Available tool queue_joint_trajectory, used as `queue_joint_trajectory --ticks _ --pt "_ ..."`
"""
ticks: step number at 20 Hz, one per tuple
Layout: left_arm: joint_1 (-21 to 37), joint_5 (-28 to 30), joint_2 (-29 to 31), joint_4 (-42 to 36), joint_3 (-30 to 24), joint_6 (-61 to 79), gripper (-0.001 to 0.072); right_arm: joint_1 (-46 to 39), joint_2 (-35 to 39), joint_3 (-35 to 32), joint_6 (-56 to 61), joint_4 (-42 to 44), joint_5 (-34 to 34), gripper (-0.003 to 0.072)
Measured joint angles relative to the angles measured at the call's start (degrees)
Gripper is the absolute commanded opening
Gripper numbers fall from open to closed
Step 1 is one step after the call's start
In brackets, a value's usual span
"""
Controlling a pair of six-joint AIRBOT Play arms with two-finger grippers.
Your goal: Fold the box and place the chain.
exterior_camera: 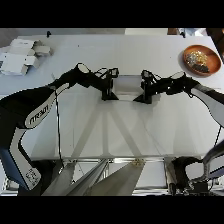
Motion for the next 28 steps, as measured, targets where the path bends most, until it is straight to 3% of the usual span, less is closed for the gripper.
queue_joint_trajectory --ticks 16,17,18,19,28 --pt "0.0 0.0 0.0 0.0 0.0 0.0 0.0378 0.0 0.0 0.0 0.0 0.3 0.0 0.0539" --pt "0.0 0.0 0.0 0.0 0.0 0.0 0.0378 0.0 0.0 0.0 0.0 0.3 0.0 0.0577" --pt "0.0 0.0 0.0 0.0 0.0 0.0 0.0378 0.0 0.0 0.0 0.0 0.4 -0.1 0.0662" --pt "0.0 0.0 0.0 0.0 0.0 0.0 0.0378 0.0 0.0 0.0 0.0 0.6 -0.4 0.0688" --pt "0.0 -0.1 0.0 0.0 0.0 0.0 0.0378 0.0 1.0 0.0 0.2 0.5 -0.1 0.0692"
